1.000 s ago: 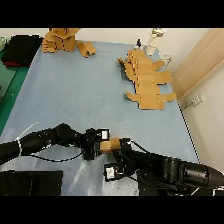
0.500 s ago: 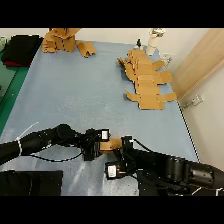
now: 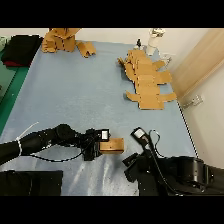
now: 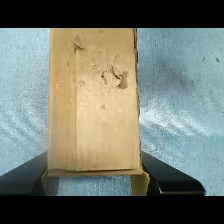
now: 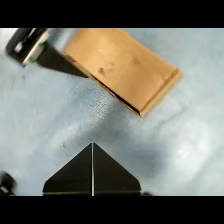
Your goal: Fold the box.
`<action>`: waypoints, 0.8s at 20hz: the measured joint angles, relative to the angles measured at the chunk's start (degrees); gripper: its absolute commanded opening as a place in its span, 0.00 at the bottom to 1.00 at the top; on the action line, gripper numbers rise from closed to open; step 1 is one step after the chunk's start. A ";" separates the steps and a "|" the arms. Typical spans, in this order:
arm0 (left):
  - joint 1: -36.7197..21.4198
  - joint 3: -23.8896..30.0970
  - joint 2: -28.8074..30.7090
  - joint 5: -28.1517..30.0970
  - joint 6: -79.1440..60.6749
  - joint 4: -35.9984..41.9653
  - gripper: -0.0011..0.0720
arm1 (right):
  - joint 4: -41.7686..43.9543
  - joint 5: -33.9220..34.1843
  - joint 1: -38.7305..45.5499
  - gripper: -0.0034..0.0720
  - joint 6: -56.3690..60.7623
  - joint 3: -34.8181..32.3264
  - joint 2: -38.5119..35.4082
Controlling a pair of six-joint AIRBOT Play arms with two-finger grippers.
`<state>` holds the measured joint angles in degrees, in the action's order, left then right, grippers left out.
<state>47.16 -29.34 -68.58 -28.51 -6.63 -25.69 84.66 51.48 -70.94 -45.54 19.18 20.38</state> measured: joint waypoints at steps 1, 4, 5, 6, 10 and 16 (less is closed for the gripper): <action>0.00 0.00 0.00 0.00 0.00 0.00 0.65 | 0.04 -2.84 0.31 0.05 8.07 -2.36 -0.96; 0.00 0.00 0.00 -0.02 0.00 0.00 0.65 | 0.33 -19.34 1.49 0.05 27.45 -9.94 -1.79; 0.00 0.00 0.00 -0.02 -0.02 0.00 0.65 | -0.02 -24.55 2.19 0.05 31.74 -11.63 -1.20; 0.00 0.00 0.00 -0.02 -0.02 0.00 0.65 | -0.57 -29.64 3.02 0.05 35.28 -12.92 -0.26; 0.00 0.00 0.00 -0.02 0.00 0.00 0.65 | -2.75 -43.23 7.39 0.05 42.32 -15.28 4.31; 0.00 0.00 0.00 0.00 -0.02 0.02 0.65 | -3.72 -53.24 10.71 0.05 45.05 -16.04 8.90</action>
<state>47.16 -29.34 -68.58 -28.51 -6.66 -25.67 80.95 -1.76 -60.23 -0.49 3.14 29.28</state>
